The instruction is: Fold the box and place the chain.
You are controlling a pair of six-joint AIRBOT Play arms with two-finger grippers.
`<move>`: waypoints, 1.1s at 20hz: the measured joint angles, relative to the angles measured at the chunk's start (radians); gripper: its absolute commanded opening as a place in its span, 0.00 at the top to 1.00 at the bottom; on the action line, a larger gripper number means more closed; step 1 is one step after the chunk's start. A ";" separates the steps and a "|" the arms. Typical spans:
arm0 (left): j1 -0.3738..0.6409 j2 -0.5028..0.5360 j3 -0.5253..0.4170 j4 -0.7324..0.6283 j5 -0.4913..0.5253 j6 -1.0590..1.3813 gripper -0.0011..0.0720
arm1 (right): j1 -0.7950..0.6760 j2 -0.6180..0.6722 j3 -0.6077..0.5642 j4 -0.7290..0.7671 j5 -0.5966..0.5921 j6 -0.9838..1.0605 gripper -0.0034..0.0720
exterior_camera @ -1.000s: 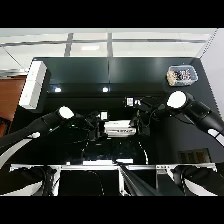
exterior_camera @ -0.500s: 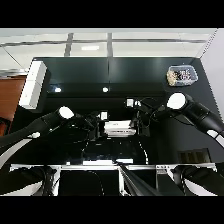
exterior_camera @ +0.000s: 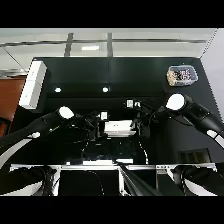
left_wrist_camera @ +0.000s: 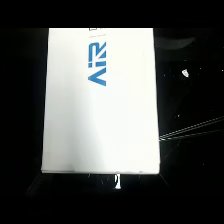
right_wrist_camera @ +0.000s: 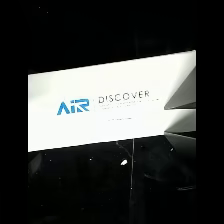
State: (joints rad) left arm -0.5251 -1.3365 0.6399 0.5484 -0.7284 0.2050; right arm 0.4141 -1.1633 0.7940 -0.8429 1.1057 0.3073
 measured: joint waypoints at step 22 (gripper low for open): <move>0.001 0.000 0.000 -0.006 -0.004 0.000 0.45 | -0.023 -0.011 -0.102 0.262 -0.087 0.750 0.93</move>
State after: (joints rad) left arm -0.5240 -1.3365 0.6399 0.5419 -0.7326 0.2047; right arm 0.3912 -1.1748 0.6918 -0.5812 1.0191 1.0569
